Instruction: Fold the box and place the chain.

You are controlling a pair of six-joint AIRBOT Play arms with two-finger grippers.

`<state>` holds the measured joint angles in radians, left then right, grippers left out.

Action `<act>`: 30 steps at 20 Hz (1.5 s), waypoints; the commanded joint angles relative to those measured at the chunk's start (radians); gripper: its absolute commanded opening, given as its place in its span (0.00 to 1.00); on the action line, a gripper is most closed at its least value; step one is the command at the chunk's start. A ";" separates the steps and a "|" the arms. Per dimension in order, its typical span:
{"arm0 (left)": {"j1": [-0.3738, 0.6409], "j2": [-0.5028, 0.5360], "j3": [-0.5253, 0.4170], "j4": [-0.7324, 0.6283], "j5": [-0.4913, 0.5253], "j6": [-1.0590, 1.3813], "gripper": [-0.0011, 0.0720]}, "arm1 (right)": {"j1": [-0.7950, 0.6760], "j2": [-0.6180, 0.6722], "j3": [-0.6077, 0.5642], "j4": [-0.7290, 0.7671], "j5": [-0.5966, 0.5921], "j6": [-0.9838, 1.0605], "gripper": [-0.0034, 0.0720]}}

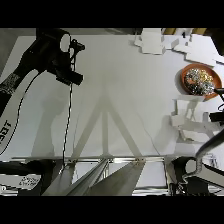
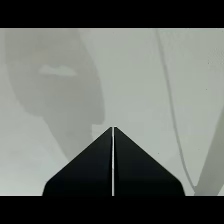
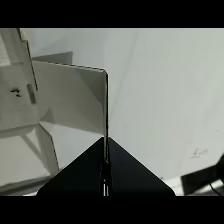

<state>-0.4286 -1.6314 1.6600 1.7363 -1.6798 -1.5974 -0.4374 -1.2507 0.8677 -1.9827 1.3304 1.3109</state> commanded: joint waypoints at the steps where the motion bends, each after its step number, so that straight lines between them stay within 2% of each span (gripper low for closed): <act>1: 0.001 0.000 0.000 0.000 0.000 0.000 0.03 | 0.119 0.150 -0.024 0.277 0.004 -0.077 0.06; 5: 0.001 0.000 0.000 0.000 0.020 0.000 0.02 | 0.244 0.357 -0.199 0.577 -0.152 -0.090 0.06; 8: 0.001 0.000 0.000 -0.018 0.069 0.011 0.02 | 0.383 0.464 -0.334 0.687 -0.238 -0.084 0.06; 11: 0.026 0.001 0.000 -0.202 0.059 0.260 0.04 | 0.538 0.499 -0.403 0.712 -0.279 -0.023 0.06; 12: 0.053 0.001 0.000 -0.310 0.045 0.285 0.18 | 0.588 0.499 -0.406 0.710 -0.294 0.000 0.06; 13: 0.086 0.002 -0.011 -0.453 0.051 0.311 0.37 | 0.632 0.499 -0.406 0.712 -0.320 0.019 0.06; 14: 0.126 0.002 -0.036 -0.626 0.054 0.368 0.44 | 0.676 0.499 -0.406 0.711 -0.354 0.047 0.07; 15: 0.159 0.002 -0.072 -0.777 0.053 0.423 0.44 | 0.712 0.499 -0.406 0.711 -0.383 0.066 0.07; 16: 0.187 0.002 -0.124 -0.904 0.053 0.482 0.44 | 0.743 0.499 -0.406 0.711 -0.406 0.089 0.07; 17: 0.201 0.001 -0.177 -0.969 0.053 0.525 0.46 | 0.766 0.499 -0.406 0.711 -0.421 0.108 0.07; 19: 0.204 0.002 -0.287 -0.985 0.057 0.587 0.59 | 0.792 0.499 -0.406 0.711 -0.435 0.133 0.07; 20: 0.200 0.002 -0.345 -0.989 0.068 0.616 0.60 | 0.792 0.499 -0.406 0.712 -0.435 0.134 0.07; 22: 0.194 0.002 -0.442 -1.007 0.107 0.661 0.60 | 0.791 0.499 -0.406 0.708 -0.436 0.134 0.07; 24: 0.195 0.002 -0.525 -1.090 0.153 0.737 0.60 | 0.791 0.499 -0.406 0.708 -0.434 0.138 0.07; 26: 0.195 0.002 -0.593 -1.162 0.190 0.824 0.54 | 0.791 0.499 -0.406 0.706 -0.435 0.160 0.07; 29: 0.194 0.002 -0.668 -1.190 0.292 0.888 0.55 | 0.791 0.499 -0.406 0.705 -0.435 0.159 0.07; 30: 0.191 0.002 -0.684 -1.195 0.332 0.917 0.61 | 0.791 0.499 -0.406 0.703 -0.435 0.159 0.07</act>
